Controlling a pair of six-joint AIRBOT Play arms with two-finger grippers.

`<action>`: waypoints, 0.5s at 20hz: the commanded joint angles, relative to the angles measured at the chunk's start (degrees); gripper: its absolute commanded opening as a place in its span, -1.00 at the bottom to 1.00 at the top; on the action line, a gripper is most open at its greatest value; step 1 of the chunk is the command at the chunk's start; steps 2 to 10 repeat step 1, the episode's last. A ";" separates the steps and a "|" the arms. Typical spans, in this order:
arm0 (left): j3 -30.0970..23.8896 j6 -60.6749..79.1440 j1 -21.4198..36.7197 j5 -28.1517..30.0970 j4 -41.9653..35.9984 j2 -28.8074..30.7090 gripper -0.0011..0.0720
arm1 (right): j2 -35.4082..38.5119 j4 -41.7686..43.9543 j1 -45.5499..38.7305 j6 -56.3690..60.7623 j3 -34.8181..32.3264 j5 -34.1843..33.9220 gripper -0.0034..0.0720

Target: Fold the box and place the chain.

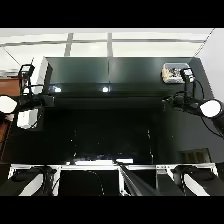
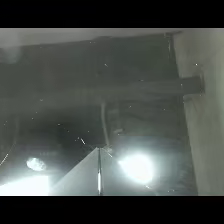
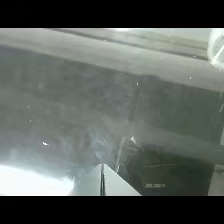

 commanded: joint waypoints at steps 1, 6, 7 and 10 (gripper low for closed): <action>-0.66 -0.11 -0.37 1.07 0.57 0.04 -0.90 | -0.02 -0.17 0.07 0.04 -0.02 -0.26 -0.87; -0.66 -0.11 -0.37 1.07 0.57 0.04 -0.90 | -0.02 -0.17 0.07 0.04 -0.02 -0.26 -0.87; -0.66 -0.11 -0.37 1.07 0.57 0.04 -0.90 | -0.02 -0.17 0.07 0.04 -0.02 -0.26 -0.87; -0.66 -0.11 -0.37 1.07 0.57 0.04 -0.90 | -0.02 -0.17 0.07 0.04 -0.02 -0.26 -0.87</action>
